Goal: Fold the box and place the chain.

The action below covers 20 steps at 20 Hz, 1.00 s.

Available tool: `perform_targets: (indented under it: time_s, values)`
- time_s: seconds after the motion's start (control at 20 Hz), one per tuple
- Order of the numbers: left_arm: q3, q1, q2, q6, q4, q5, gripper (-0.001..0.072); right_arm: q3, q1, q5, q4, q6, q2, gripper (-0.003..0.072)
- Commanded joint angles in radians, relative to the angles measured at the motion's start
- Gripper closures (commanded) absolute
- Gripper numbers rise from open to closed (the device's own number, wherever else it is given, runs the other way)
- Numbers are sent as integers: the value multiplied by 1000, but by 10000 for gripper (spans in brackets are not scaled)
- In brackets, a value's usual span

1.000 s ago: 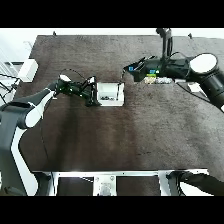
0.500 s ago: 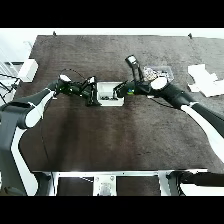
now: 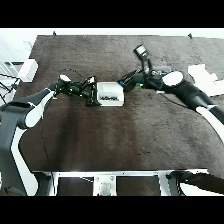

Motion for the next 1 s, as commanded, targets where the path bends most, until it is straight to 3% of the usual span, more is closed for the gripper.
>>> perform_targets:
  time_s: [0.0,0.1,0.25,0.45,0.6,0.75,0.95]
  values:
    - [0,1,0,0,0,0,215,13,-74,-32,2,-96,60,265]
    - [0,1,0,0,0,0,215,55,-109,6,11,-161,1,278]
    - [0,1,0,0,0,0,215,185,-142,171,13,-243,-166,279]
    - [0,1,0,0,0,0,215,340,-145,234,21,-317,-346,321]
    - [0,1,0,0,0,0,215,450,-145,404,21,-317,-454,321]
    - [0,1,0,0,0,0,215,468,-134,563,21,-307,-475,317]
    - [0,1,0,0,0,0,215,463,-109,600,21,-300,-476,310]
